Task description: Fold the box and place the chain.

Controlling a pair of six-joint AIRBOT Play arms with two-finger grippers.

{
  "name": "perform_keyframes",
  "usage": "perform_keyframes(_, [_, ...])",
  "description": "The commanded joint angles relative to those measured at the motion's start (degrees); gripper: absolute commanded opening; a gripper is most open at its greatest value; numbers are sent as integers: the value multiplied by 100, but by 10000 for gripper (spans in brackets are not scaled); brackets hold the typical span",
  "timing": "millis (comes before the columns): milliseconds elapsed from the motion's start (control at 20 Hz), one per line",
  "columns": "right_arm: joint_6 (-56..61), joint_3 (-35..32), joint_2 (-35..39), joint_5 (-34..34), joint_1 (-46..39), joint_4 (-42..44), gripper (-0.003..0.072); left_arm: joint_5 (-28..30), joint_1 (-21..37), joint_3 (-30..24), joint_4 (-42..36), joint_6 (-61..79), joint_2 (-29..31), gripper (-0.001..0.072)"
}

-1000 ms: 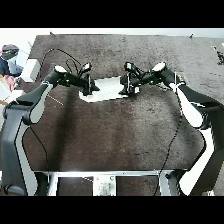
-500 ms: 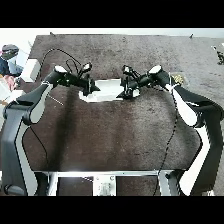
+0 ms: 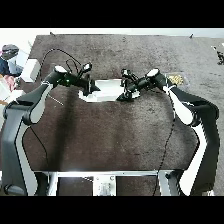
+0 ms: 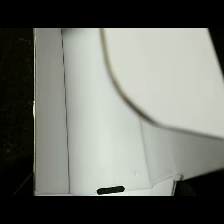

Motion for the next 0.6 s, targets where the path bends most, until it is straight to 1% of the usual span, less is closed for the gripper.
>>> perform_keyframes(0, [-122, 20, -24, 24, 28, 44, 720, 4, 2, -2, 0, 0, -2, 14])
perform_keyframes(100, [-122, 20, -26, 22, 31, 39, 720, 4, 2, -2, 0, 0, -2, 14])
perform_keyframes(150, [-153, 20, -26, 24, 31, 39, 707, 4, 2, -2, 0, 0, -2, 13])
perform_keyframes(200, [-192, 20, -26, 22, 33, 42, 678, 4, 2, -2, 0, 0, -2, 14])
perform_keyframes(550, [-247, 20, -96, 90, 35, 17, 678, 4, 2, -2, 0, 0, -2, 14])
